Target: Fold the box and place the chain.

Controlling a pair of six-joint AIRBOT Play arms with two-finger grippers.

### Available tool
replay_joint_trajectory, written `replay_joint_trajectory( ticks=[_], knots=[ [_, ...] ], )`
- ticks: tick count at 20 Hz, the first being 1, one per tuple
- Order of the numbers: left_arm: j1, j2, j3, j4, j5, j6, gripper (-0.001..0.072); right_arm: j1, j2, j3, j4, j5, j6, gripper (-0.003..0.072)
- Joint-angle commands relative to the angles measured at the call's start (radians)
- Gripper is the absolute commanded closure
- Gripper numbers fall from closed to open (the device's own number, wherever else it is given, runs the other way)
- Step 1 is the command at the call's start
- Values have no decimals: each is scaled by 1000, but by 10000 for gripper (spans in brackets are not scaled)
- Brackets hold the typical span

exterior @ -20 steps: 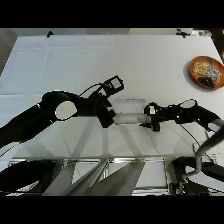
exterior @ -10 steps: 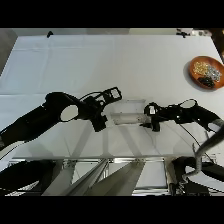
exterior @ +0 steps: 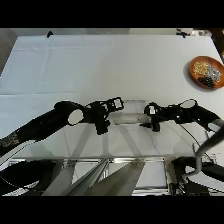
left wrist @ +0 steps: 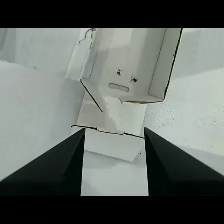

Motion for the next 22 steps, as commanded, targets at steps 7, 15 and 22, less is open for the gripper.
replay_joint_trajectory(
  ticks=[7, 15, 22],
  knots=[
    [1, -51, -5, -39, 47, 66, 391, 0, 0, 0, 0, 0, 0, 225],
    [-1, -127, -5, -72, 87, 153, 395, 0, 0, 0, 0, 0, 0, 225],
    [-1, -128, -5, -225, 117, 310, 456, 0, 0, 0, 0, 0, 0, 225]
  ],
)
